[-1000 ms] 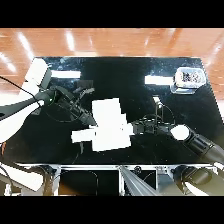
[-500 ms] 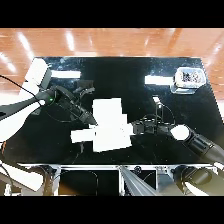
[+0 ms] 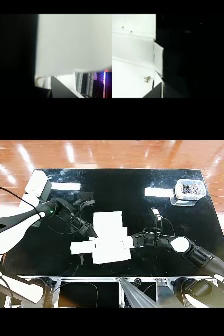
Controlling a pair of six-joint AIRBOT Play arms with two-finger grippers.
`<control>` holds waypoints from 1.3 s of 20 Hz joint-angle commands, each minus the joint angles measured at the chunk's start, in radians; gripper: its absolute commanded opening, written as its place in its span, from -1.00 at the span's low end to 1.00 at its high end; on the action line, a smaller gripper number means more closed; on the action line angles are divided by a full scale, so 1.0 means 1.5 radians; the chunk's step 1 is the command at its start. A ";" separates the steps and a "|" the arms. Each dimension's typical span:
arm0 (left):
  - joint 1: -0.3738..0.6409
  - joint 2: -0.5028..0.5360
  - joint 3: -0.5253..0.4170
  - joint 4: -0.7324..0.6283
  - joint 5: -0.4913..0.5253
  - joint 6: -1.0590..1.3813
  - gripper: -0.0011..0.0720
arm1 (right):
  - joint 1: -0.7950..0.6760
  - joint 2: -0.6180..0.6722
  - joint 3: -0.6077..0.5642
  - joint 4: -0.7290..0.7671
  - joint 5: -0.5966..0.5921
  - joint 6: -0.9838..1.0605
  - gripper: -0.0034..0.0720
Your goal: Fold the box and place the chain.
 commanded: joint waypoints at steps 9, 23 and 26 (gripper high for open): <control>-0.013 0.042 0.000 0.001 -0.062 0.076 -0.91 | -0.273 0.004 0.120 -0.202 0.288 0.066 0.96; -0.125 0.121 -0.001 0.041 -0.229 0.141 -0.91 | -0.439 0.008 0.231 -0.220 0.406 0.060 0.96; -0.125 0.121 -0.001 0.036 -0.248 0.160 -0.91 | -0.439 0.008 0.231 -0.220 0.389 0.060 0.96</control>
